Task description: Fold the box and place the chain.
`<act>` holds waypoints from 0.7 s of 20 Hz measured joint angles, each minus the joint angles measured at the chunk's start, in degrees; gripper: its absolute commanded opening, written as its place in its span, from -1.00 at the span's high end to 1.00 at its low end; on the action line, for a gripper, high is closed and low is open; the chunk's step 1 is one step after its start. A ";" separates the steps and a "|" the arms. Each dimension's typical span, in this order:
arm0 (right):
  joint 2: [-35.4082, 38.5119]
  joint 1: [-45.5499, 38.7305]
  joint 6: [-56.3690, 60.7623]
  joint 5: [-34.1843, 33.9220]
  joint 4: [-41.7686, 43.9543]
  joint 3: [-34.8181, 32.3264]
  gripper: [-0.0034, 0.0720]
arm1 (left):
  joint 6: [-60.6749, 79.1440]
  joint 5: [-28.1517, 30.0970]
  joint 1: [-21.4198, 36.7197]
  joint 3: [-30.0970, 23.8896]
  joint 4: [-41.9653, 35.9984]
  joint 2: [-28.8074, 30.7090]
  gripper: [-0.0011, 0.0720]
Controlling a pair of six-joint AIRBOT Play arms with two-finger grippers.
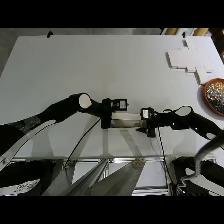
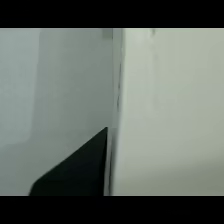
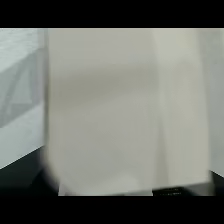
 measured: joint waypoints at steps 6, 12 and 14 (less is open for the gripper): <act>0.00 0.00 -0.11 -0.26 0.15 0.00 -0.15 | -0.92 -3.21 0.98 0.17 0.87 3.39 -0.37; 0.00 0.00 0.11 -0.42 0.20 0.00 -0.15 | -11.93 -12.04 4.24 0.20 9.14 9.49 0.96; 0.00 0.00 0.11 -0.39 0.20 0.00 -0.15 | -14.95 -14.62 4.00 0.20 10.38 11.67 0.96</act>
